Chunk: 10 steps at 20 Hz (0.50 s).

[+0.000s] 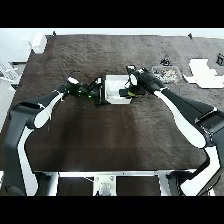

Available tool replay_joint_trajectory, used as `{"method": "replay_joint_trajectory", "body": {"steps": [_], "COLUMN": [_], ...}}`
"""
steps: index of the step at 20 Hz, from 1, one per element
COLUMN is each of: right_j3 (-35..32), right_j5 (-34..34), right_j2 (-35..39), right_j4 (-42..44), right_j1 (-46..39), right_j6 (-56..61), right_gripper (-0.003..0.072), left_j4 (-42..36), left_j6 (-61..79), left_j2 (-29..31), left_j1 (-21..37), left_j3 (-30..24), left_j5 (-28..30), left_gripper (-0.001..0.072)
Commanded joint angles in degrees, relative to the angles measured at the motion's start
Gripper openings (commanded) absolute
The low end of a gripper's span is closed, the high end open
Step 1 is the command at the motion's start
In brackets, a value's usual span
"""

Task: Fold the box and place the chain.

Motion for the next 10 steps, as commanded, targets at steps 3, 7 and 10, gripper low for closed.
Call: {"method": "replay_joint_trajectory", "body": {"steps": [3, 7, 10], "right_j3": [0.04, 0.04, 0.04], "right_j5": [0.07, 0.09, 0.11], "right_j2": [-0.17, -0.17, -0.17], "right_j4": [-1.57, -1.79, -2.40], "right_j1": [0.24, 0.24, 0.26], "right_j6": [3.52, 3.58, 3.56], "right_gripper": [0.0146, 0.0059, 0.0015], "left_j4": [0.02, 0.02, 0.02], "left_j6": [0.00, 0.00, 0.00], "left_j2": [0.04, 0.04, 0.04], "left_j1": [0.04, 0.04, 0.04], "left_j3": [-0.02, -0.02, -0.02], "left_j5": [-0.02, -0.02, -0.02], "left_gripper": [0.0471, 0.0471, 0.0471]}}
